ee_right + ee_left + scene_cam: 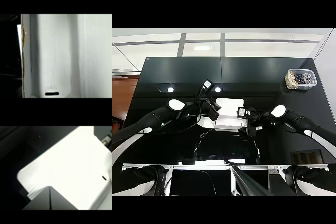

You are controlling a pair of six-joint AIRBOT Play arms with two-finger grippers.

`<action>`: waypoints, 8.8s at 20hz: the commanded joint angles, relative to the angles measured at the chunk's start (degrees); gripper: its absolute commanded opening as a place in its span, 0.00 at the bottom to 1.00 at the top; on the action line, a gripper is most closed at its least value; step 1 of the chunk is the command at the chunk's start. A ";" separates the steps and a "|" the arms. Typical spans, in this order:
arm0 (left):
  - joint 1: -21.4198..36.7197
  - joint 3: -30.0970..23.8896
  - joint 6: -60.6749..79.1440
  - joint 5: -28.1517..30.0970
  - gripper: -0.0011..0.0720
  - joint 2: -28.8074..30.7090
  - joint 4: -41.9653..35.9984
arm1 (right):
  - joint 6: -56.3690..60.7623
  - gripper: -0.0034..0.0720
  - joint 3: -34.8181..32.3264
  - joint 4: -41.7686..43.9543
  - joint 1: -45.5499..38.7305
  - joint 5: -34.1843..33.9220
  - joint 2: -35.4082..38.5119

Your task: Fold the box and place the chain.

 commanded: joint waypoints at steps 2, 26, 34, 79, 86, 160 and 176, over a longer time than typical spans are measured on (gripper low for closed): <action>2.12 0.79 -1.53 -7.04 0.05 0.55 5.16 | 0.07 0.21 -0.04 0.09 0.00 -0.02 -0.04; 3.82 -2.47 17.75 -22.10 0.95 8.22 26.84 | -2.21 0.21 -0.04 -0.76 0.00 2.73 -0.04; 3.15 -2.45 15.23 -21.29 0.38 5.42 27.02 | -2.21 0.21 -0.04 -0.76 0.00 2.73 -0.04; 32.63 -14.01 -53.29 -35.91 0.05 5.20 18.03 | -2.21 0.21 -0.04 -0.76 0.00 2.71 -0.04; 26.23 -13.70 -49.13 -30.34 0.05 3.85 13.62 | -2.21 0.21 -0.04 -0.76 0.00 2.71 -0.04; -16.04 16.87 -114.53 -31.21 0.68 -4.92 69.07 | -2.19 0.21 -0.04 -0.74 0.00 2.58 -0.04; -18.47 18.80 -118.77 -31.36 0.68 -7.89 71.93 | -2.19 0.21 -0.04 -0.76 0.00 2.60 -0.04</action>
